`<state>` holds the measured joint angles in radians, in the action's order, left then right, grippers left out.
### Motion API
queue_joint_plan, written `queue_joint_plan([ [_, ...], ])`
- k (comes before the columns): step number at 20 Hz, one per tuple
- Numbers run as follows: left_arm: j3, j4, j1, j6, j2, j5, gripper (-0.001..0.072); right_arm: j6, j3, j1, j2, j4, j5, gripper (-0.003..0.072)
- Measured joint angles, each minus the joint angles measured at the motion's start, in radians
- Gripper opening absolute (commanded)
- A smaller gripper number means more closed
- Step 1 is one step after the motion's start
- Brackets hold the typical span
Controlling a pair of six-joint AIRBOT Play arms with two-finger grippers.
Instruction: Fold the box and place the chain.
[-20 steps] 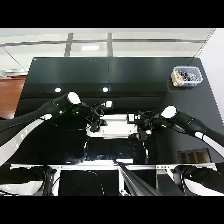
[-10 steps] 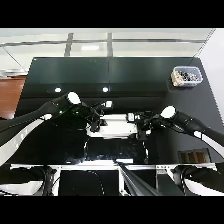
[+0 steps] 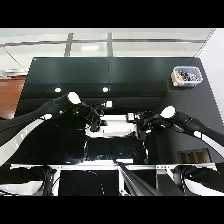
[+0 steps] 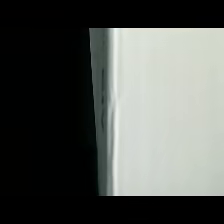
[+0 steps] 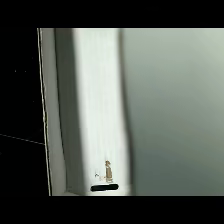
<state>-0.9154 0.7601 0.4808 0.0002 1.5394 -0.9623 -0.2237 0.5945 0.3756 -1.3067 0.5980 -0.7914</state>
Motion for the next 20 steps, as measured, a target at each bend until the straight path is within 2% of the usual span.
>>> queue_joint_plan([
  [3, -0.026, 0.011, 0.000, -0.002, 0.000, -0.019, 0.0042, -0.003, 0.000, 0.002, 0.000, 0.003, -0.002, 0.0463],
  [4, -0.041, 0.018, -0.001, -0.004, 0.000, -0.038, 0.0154, -0.003, 0.000, 0.002, 0.000, 0.004, -0.003, 0.0463],
  [5, -0.061, 0.018, -0.002, -0.007, -0.001, -0.079, 0.0233, -0.004, 0.000, 0.002, 0.000, 0.006, -0.003, 0.0463],
  [7, -0.104, 0.066, -0.003, -0.039, -0.008, -0.151, 0.0244, -0.006, 0.000, 0.002, 0.000, 0.006, -0.002, 0.0463],
  [8, -0.128, 0.097, -0.004, -0.073, -0.019, -0.179, 0.0301, -0.006, 0.000, 0.002, 0.000, 0.006, -0.002, 0.0459],
  [10, -0.166, 0.207, -0.006, -0.160, -0.050, -0.228, 0.0486, -0.006, 0.000, 0.002, 0.000, 0.006, -0.002, 0.0162],
  [11, -0.180, 0.258, -0.008, -0.213, -0.070, -0.230, 0.0533, -0.006, 0.000, 0.002, 0.000, 0.006, -0.003, 0.0130],
  [12, -0.190, 0.322, -0.013, -0.280, -0.093, -0.254, 0.0531, -0.006, 0.000, 0.002, 0.000, 0.006, -0.003, 0.0127],
  [13, -0.198, 0.379, -0.020, -0.352, -0.115, -0.273, 0.0426, -0.006, 0.000, 0.002, 0.000, 0.006, -0.003, 0.0126],
  [14, -0.204, 0.435, -0.029, -0.436, -0.137, -0.291, 0.0127, -0.006, 0.000, 0.002, 0.000, 0.006, -0.003, 0.0127],
  [15, -0.207, 0.482, -0.039, -0.511, -0.158, -0.329, 0.0030, -0.005, 0.000, 0.002, 0.000, 0.006, -0.004, 0.0127],
  [18, -0.207, 0.541, -0.077, -0.716, -0.204, -0.447, 0.0027, -0.005, 0.000, 0.002, 0.000, 0.006, -0.005, 0.0126],
  [20, -0.158, 0.437, -0.094, -0.819, -0.229, -0.498, 0.0027, -0.005, 0.000, 0.002, 0.000, 0.006, -0.005, 0.0126],
])
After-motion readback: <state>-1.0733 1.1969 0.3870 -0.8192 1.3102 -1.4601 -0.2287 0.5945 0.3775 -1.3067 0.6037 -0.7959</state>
